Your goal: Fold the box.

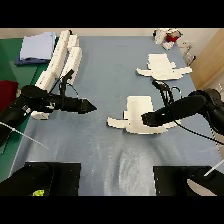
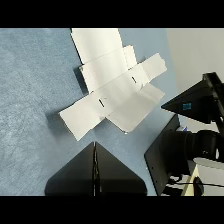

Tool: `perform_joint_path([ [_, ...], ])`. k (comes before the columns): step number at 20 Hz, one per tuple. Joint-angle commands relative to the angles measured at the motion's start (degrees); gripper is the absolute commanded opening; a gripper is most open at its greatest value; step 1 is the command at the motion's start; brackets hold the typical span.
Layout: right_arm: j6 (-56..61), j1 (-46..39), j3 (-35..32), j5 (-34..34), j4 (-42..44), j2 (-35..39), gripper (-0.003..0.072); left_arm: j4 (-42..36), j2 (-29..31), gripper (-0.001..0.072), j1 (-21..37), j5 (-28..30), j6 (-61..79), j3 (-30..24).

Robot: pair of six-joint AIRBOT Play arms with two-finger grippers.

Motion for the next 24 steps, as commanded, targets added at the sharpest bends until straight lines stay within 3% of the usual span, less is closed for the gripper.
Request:
perform_joint_path([
  [1, 0.0, 0.0, 0.0, 0.4, -1.4, 0.0, 0.0009, 0.0, 0.0, 0.0017, 0.1, 0.0, 0.0, 0.0],
  [2, 0.1, 0.0, 0.0, 0.5, -2.0, 0.0, 0.0054, 0.0, 0.0, 0.0017, 0.1, 0.0, 0.0, 0.0],
  [3, 1.7, 0.0, 0.0, 0.5, -3.0, 0.0, 0.0187, 0.0, 0.0, 0.0017, 0.1, 0.0, 0.0, 0.0],
  [4, 4.8, 0.0, 0.0, 0.4, -4.9, 0.0, 0.0272, 0.0, 0.0, 0.0017, 0.1, 0.0, 0.0, 0.0],
  [8, 14.4, -4.0, 0.6, -2.8, -13.9, -0.3, 0.0288, 0.0, 0.0, 0.0017, 0.1, 0.0, 0.0, 0.0],
  [9, 14.3, -7.1, 1.4, -4.8, -13.9, -0.8, 0.0345, 0.0, 0.0, 0.0017, 0.1, 0.0, 0.0, 0.0],
  [10, 13.2, -11.0, 2.4, -7.1, -13.8, -1.7, 0.0454, 0.0, 0.0, 0.0017, 0.1, 0.0, 0.0, 0.0],
  [14, 0.9, -28.8, 8.0, -13.4, -13.2, -7.7, 0.0458, 0.0, 0.0, 0.0017, 0.1, 0.0, 0.0, 0.0],
  [18, -14.1, -45.1, 14.0, -18.0, -8.5, -18.9, 0.0458, -0.4, 0.0, 0.0017, 0.0, 2.6, 0.1, 0.0],
  [21, -21.9, -51.1, 16.2, -18.8, -1.2, -26.8, 0.0457, -0.4, 0.0, 0.0017, 0.1, 2.4, 0.1, 0.0],
  [24, -28.5, -51.6, 16.5, -19.2, 8.0, -32.1, 0.0457, -0.4, 0.0, 0.0017, 0.0, 2.5, 0.1, 0.0],
])
